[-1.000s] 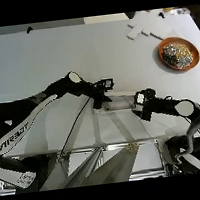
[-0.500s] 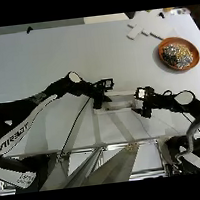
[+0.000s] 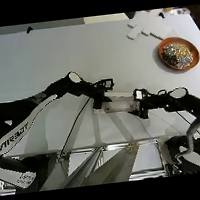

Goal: Fold the box and place the chain.

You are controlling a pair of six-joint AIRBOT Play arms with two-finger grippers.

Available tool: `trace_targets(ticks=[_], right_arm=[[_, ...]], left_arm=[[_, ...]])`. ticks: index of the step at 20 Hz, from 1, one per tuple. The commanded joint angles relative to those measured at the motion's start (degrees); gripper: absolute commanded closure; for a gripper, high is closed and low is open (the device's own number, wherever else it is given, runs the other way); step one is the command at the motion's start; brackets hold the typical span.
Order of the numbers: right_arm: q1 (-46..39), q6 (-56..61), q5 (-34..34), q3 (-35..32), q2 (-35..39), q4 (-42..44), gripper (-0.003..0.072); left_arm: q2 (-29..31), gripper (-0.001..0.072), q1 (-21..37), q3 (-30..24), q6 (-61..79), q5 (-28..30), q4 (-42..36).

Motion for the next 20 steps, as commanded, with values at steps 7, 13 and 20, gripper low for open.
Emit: trace_targets(ticks=[7,13,20], right_arm=[[-5.01,-2.25,3.74,1.14,-4.44,0.24,0.0061],[-5.01,-6.99,7.08,2.75,-5.11,0.42,0.0019],[-5.01,-6.97,7.04,3.13,-5.81,0.42,0.0074]], left_arm=[[0.04,0.0699,-0.02,0.02,-0.07,0.02,-0.02],[0.04,0.0699,-0.02,0.02,-0.07,0.02,-0.04],[0.04,0.0699,-0.02,0.02,-0.07,0.02,-0.02]])
